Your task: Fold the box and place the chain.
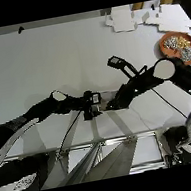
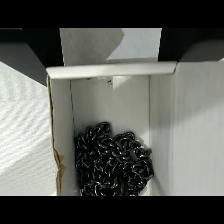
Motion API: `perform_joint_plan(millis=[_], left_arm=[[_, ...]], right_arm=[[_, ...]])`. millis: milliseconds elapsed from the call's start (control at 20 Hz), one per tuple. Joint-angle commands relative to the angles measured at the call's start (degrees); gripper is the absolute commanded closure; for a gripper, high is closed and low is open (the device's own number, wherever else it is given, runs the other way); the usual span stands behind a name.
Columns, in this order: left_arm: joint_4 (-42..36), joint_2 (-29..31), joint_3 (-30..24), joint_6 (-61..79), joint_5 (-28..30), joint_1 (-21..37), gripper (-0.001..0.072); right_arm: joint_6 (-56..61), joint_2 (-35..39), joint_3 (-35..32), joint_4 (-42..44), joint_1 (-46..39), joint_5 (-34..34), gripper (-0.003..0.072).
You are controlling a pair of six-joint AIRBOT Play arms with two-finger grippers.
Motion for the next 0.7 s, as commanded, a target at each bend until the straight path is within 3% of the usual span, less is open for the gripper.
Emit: perform_joint_plan(millis=[0, 50, 150, 350, 500, 650], left_arm=[[0.0, 0.0, 0.0, 0.0, 0.0, 0.0, 0.0437], [0.0, 0.0, 0.0, 0.0, 0.0, 0.0, 0.0437], [0.0, 0.0, 0.0, 0.0, 0.0, 0.0, 0.0437], [0.0, 0.0, 0.0, 0.0, 0.0, 0.0, 0.0437], [0.0, 0.0, 0.0, 0.0, 0.0, 0.0, 0.0437], [0.0, 0.0, 0.0, 0.0, 0.0, 0.0, 0.0437]], right_arm=[[0.5, -5.2, 0.0, -1.2, 0.0, 0.6, 0.0665], [0.7, -6.1, 0.0, -1.2, 0.0, 0.7, 0.0640], [3.1, -6.7, 0.0, -1.2, 0.0, 1.0, 0.0459], [3.6, -4.6, 4.3, -4.0, 0.0, 5.8, 0.0461], [8.6, -2.3, 10.7, -14.4, 0.0, 8.3, 0.0465], [15.3, 0.3, 12.5, -27.8, 0.0, 6.3, 0.0465]])
